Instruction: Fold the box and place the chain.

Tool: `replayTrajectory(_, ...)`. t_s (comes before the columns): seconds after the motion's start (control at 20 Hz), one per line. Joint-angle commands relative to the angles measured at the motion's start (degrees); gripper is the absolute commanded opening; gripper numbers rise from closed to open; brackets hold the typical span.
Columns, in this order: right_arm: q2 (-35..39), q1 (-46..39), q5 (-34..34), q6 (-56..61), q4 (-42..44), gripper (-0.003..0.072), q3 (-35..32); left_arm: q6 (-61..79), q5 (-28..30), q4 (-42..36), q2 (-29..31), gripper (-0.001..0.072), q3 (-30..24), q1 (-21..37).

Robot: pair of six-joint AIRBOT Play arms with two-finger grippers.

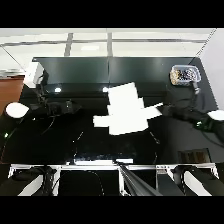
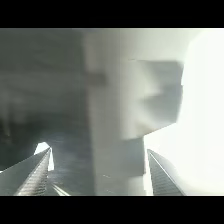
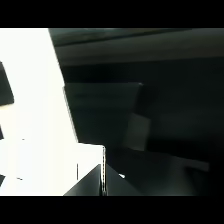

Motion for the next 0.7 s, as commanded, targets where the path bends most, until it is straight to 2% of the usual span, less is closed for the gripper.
replayTrajectory(0.0, 2.58, 14.67, -14.19, 0.15, 5.66, 0.0014, -5.42, 7.98, -11.98, -8.83, -11.72, 0.0707, 7.89, -0.26)
replayTrajectory(0.2, 2.58, 19.78, -16.37, 0.26, 7.19, 0.0014, -5.42, 7.87, -17.35, -8.52, -23.87, 0.0707, 15.17, -2.47)
replayTrajectory(0.4, 2.58, 19.89, -16.48, 0.24, 7.17, 0.0014, -5.42, 8.17, -21.59, -8.52, -32.52, 0.0708, 20.26, -7.10)
replayTrajectory(0.55, 2.58, 19.91, -16.41, 0.22, 7.15, 0.0014, -5.42, 8.28, -22.38, -8.57, -37.92, 0.0707, 24.83, -8.52)
replayTrajectory(0.65, 2.58, 19.91, -16.13, 0.22, 7.13, 0.0014, -5.42, 10.43, -26.99, -9.38, -40.92, 0.0707, 28.30, -8.46)
